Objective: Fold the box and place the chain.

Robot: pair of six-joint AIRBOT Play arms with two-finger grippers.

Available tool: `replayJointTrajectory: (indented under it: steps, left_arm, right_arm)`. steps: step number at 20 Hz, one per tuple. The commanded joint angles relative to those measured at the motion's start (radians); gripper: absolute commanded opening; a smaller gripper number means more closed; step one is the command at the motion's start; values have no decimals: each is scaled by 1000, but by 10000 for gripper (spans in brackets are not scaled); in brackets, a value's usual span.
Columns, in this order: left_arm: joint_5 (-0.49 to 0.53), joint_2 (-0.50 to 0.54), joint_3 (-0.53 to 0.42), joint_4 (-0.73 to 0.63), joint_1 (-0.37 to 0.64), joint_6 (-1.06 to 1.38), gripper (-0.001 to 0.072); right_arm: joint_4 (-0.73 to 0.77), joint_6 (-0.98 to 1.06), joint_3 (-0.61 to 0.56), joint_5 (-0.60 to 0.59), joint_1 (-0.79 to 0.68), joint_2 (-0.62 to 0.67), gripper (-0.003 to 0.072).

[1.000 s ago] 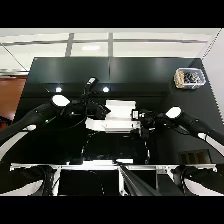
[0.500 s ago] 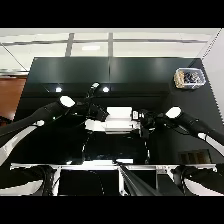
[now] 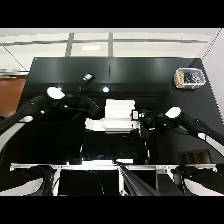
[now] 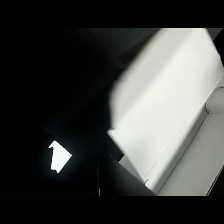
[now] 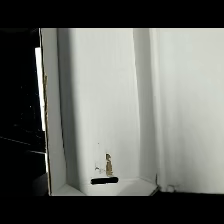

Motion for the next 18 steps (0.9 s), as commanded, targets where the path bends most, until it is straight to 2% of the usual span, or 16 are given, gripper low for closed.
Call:
replayJointTrajectory:
  steps: [1,4,6,9,10,11,12,15,18]
  left_arm:
    - [-103,108,-2,167,125,-87,24]
    - [-217,191,-46,200,222,-8,24]
    - [-235,215,-76,234,226,154,25]
    - [-235,199,-78,245,198,338,44]
    - [-225,189,-80,245,173,415,257]
    - [-197,179,-86,247,140,507,531]
    - [-155,168,-92,248,107,576,711]
    - [-22,125,-94,291,-5,611,712]
    - [5,77,-94,291,-90,607,710]
  right_arm:
    - [-1,0,0,3,0,-1,126]
    - [-1,0,0,3,0,-1,126]
    - [-1,0,0,3,0,-1,126]
    - [-1,0,0,3,0,-1,127]
    - [-1,0,0,3,0,-1,126]
    - [-1,0,0,3,0,-1,126]
    - [-1,0,0,3,0,-1,126]
    - [-1,0,0,3,0,-1,126]
    - [-1,0,0,3,0,-1,126]
